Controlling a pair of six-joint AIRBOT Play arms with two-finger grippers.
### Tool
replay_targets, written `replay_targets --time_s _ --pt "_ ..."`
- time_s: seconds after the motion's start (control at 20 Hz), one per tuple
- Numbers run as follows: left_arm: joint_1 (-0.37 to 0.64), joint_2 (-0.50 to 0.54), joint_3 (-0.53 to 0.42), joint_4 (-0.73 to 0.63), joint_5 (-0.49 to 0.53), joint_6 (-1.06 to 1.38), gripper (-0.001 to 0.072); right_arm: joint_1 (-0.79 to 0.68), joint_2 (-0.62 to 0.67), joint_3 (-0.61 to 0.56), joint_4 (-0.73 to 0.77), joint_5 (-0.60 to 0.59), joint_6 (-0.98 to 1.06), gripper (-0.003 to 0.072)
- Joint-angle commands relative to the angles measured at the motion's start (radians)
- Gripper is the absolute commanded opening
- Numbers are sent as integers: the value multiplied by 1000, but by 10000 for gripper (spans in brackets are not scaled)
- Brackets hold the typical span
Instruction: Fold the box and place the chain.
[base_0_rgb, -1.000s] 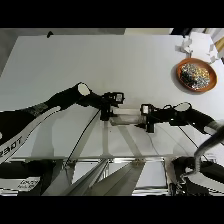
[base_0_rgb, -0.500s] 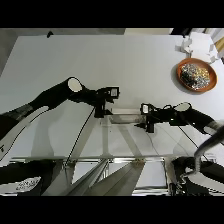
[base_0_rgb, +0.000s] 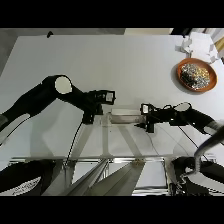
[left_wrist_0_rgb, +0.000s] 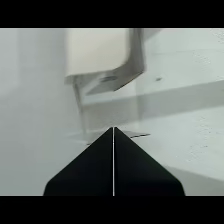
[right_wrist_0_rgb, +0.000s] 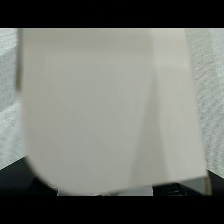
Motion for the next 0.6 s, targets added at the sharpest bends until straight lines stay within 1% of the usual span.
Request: replay_targets --time_s 0.0,0.05,0.15,0.25,0.45,0.5,0.55 --pt "-90 26 1 -71 -58 -37 3 0 1 0 0 1 0 412" --pt "-120 12 0 -104 -23 -32 3 0 1 0 0 1 0 412" --pt "-149 -32 1 -159 95 -34 3 0 1 0 0 1 0 412" --pt "-150 -75 1 -216 241 -50 3 0 1 0 0 1 0 412" --pt "-144 -117 0 -270 561 -121 4 0 1 0 0 1 0 412" --pt "-140 -133 1 -303 620 -122 8 0 1 0 0 1 0 412" --pt "-137 -151 1 -327 652 -123 6 0 1 0 0 1 0 412"
